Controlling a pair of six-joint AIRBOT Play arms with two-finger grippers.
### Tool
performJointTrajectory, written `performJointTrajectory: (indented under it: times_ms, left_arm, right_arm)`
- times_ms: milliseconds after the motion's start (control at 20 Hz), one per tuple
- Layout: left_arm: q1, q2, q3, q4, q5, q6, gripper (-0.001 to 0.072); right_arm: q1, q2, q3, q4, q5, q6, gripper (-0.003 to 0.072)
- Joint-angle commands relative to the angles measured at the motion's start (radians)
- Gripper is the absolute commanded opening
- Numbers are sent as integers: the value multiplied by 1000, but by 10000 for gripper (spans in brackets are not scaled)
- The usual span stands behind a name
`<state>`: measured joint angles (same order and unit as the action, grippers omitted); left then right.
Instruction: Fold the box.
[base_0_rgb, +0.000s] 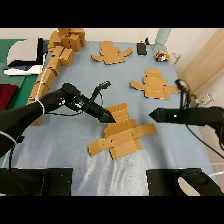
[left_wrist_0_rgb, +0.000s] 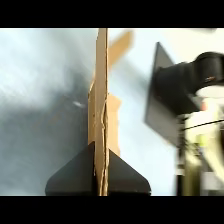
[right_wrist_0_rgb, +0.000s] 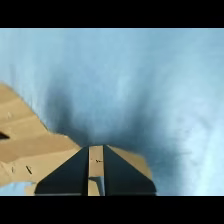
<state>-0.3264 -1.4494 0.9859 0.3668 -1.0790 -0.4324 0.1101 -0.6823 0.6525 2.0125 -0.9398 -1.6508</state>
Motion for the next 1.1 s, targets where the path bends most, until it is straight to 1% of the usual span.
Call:
performJointTrajectory:
  times_ms: [0, 100, 150, 400, 600, 650, 1050]
  left_arm:
    - [-50, 29, -19, 61, 104, 126, 12]
    - [-84, 31, -32, 88, 136, 179, 12]
    - [-97, 31, -35, 92, 148, 200, 12]
    - [-153, 31, -65, 90, 157, 304, 11]
    - [-194, 34, -92, 91, 230, 318, 10]
    - [-203, 33, -96, 94, 236, 320, 10]
    - [-208, 46, -101, 118, 206, 285, 13]
  right_arm:
    - [-34, -1, 71, -51, -17, 66, 57]
    - [-31, -17, 68, -35, -38, 71, 10]
    - [-28, -31, 67, -34, -39, 89, 5]
    - [-26, -106, 67, -7, -37, 100, 6]
    - [-26, -140, 67, 0, -29, 99, 5]
    - [-26, -145, 67, 5, -26, 99, 6]
    - [-26, -148, 67, 12, -19, 99, 5]
